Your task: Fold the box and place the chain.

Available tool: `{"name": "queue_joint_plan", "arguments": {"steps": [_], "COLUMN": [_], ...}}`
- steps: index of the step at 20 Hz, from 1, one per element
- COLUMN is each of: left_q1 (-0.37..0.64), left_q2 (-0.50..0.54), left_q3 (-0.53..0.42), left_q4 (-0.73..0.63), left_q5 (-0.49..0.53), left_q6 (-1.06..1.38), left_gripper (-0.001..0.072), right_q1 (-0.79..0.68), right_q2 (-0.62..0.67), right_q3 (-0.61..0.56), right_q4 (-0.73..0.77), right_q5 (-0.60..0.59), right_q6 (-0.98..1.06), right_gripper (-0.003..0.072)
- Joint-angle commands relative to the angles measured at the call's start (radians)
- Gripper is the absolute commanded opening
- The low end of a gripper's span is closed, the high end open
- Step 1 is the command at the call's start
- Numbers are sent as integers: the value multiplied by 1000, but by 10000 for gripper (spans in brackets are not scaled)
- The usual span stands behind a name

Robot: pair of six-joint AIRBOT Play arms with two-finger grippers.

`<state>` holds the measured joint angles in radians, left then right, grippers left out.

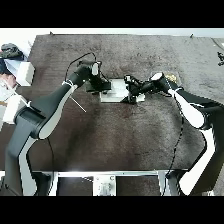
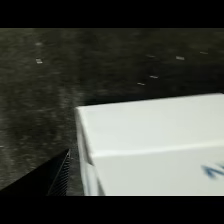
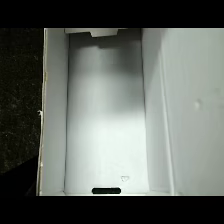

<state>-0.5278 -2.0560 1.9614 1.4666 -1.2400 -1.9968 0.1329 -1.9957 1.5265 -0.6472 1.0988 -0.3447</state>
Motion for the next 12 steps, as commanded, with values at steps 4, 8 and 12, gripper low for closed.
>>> {"name": "queue_joint_plan", "arguments": {"steps": [4,8,12], "left_q1": [-18,-18,-18], "left_q2": [-63,-68,-70], "left_q3": [72,72,72], "left_q4": [131,153,158], "left_q5": [-89,-85,-76], "left_q6": [-72,-72,-76], "left_gripper": [344,343,113], "right_q1": [1,1,1], "right_q2": [0,0,0], "right_q3": [0,0,0], "right_q4": [0,0,0], "right_q5": [0,0,0], "right_q6": [0,1,0], "right_gripper": [472,472,472]}}
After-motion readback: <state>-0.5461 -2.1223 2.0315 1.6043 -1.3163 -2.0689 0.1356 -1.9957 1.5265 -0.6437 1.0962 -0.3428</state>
